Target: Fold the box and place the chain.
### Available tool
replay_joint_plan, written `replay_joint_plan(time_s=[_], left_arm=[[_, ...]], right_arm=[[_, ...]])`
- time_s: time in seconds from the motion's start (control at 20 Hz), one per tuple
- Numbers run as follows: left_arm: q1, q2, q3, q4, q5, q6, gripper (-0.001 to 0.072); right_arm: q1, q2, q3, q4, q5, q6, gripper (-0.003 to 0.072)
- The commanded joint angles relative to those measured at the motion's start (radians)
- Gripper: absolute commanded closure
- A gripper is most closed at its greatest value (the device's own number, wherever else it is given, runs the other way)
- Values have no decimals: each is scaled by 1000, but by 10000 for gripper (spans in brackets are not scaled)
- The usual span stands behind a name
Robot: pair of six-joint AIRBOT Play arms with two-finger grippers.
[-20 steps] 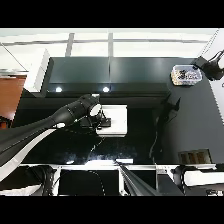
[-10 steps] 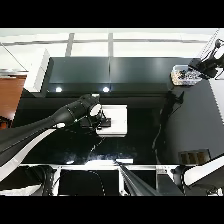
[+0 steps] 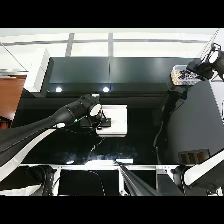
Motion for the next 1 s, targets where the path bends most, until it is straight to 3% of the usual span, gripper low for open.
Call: replay_joint_plan(time_s=[0.0,0.3,0.4,0.45,0.7,0.95], left_arm=[[-1,0,1,0,-3,0,677],[-1,0,1,0,-7,0,677],[-1,0,1,0,-7,0,677],[-1,0,1,0,-7,0,677],[-1,0,1,0,-6,0,677],[-1,0,1,1,-6,0,677]], right_arm=[[0,-24,3,-2,14,-2,108],[0,-26,5,-2,95,-43,152],[0,-24,5,-2,150,-47,471],[0,-18,5,-2,174,-51,680],[0,86,5,-2,199,-112,669],[0,267,5,44,238,-216,671]])
